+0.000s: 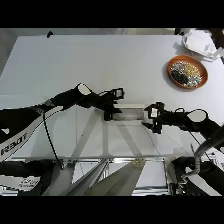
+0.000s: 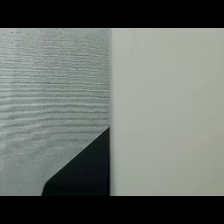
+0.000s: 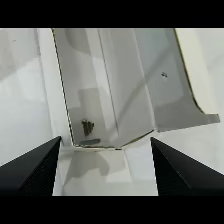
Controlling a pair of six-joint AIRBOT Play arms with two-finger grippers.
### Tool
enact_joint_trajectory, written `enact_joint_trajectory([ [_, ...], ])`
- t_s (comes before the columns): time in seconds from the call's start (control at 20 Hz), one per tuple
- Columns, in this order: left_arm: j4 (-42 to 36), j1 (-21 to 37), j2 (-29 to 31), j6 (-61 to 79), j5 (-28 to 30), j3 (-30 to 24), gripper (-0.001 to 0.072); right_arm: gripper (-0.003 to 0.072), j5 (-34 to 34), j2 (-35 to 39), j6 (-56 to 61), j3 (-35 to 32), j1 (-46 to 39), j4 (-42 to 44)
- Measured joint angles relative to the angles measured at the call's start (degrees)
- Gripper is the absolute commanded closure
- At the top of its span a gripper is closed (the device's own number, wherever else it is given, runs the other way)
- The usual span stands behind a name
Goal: Fold the box and place the chain.
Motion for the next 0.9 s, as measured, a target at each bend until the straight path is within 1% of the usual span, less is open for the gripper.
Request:
enact_joint_trajectory([
  [0.35,0.0,0.0,0.0,0.0,0.0,0.0,0.0700,0.0059,0.9,-5.9,-1.4,1.4,-0.3,3.2],
  [0.65,0.0,0.0,0.0,-0.1,0.2,0.0,0.0700,0.0057,2.6,-10.8,-2.9,4.4,-0.3,4.7],
  [0.7,0.0,0.0,0.0,-0.1,0.2,0.0,0.0700,0.0054,2.7,-11.4,-3.0,4.7,-0.3,4.7],
  [0.75,0.0,0.0,0.0,-0.1,0.2,0.0,0.0700,0.0026,2.8,-11.8,-3.1,5.0,-0.3,4.8],
  [0.8,0.0,0.0,0.0,-0.1,0.2,0.0,0.0700,0.0014,2.8,-12.1,-3.2,5.3,-0.3,4.5],
  [0.9,-0.1,-0.1,0.0,0.1,0.3,0.0,0.0700,0.0013,2.2,-12.5,-3.5,5.7,-0.2,3.5],
])
